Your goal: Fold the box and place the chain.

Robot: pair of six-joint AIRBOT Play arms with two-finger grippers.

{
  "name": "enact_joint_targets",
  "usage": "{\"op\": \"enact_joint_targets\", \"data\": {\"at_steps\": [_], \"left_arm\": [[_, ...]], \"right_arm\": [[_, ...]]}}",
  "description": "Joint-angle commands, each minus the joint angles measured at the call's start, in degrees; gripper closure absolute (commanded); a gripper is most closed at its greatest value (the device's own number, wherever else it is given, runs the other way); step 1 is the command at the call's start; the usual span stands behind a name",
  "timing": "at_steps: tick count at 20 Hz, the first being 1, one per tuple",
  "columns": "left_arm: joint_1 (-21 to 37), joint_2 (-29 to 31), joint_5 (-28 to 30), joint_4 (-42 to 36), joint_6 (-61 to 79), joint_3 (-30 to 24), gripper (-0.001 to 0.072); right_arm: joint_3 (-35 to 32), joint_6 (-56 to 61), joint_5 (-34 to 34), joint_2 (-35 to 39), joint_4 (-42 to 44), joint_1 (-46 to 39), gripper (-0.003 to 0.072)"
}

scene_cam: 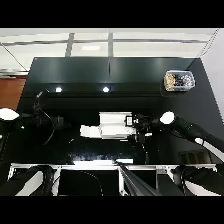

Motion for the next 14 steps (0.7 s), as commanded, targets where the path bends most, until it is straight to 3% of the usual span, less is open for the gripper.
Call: {"op": "enact_joint_targets", "data": {"at_steps": [1,4,9,14], "left_arm": [[0.9,-8.8,-5.2,-8.4,-2.2,-4.9,0.0680],[-7.0,-16.5,-0.5,-13.7,0.6,-4.8,0.0681],[-17.9,-20.1,7.3,-17.6,1.4,-1.6,0.0681],[-18.2,-20.1,0.0,-18.6,8.2,3.1,0.0661]], "right_arm": [[0.0,0.0,0.0,0.0,0.0,0.0,0.0207],[0.0,0.0,0.0,0.0,0.0,0.0,0.0206],[0.0,0.0,0.0,0.0,0.0,0.0,0.0207],[0.0,0.0,0.0,0.0,0.0,0.0,0.0207]]}}
